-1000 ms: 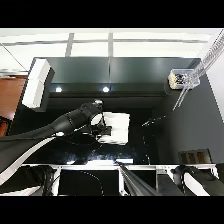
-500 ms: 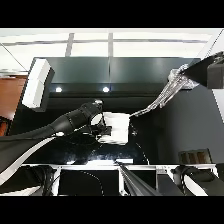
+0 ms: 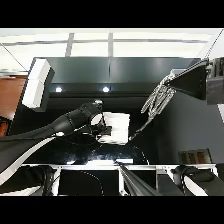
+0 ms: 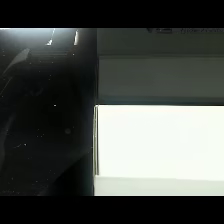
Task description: Fold the box and place the chain.
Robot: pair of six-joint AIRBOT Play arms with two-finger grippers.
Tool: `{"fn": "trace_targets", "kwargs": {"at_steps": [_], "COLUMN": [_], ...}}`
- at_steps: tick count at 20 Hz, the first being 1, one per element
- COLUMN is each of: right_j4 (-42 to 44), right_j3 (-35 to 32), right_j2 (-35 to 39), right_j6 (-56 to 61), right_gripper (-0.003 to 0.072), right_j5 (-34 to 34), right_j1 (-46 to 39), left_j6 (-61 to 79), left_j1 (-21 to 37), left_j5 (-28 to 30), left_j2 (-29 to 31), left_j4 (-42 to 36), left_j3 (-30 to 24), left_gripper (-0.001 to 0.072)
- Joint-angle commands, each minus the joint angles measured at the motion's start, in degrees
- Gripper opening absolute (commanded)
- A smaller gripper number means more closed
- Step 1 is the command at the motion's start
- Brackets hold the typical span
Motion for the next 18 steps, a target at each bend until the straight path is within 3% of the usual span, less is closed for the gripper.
{"fn": "trace_targets", "kwargs": {"at_steps": [1, 11, 18], "right_j4": [3.2, 9.9, 19.0], "right_j3": [0.0, -4.7, -4.7], "right_j2": [0.0, -0.4, -1.3], "right_j6": [-0.1, -0.1, 0.2], "right_gripper": [0.0036, 0.0036, 0.0037], "right_j5": [0.3, -4.5, -16.3], "right_j1": [0.3, 5.0, 9.5], "left_j6": [0.0, 0.0, 0.0], "left_j1": [0.0, 0.0, 0.0], "left_j5": [0.0, 0.0, -0.1], "left_j2": [0.0, 0.0, 0.0], "left_j4": [0.0, 0.0, 0.0], "left_j3": [0.0, 0.0, 0.0], "left_gripper": [0.0030, 0.0030, 0.0030]}}
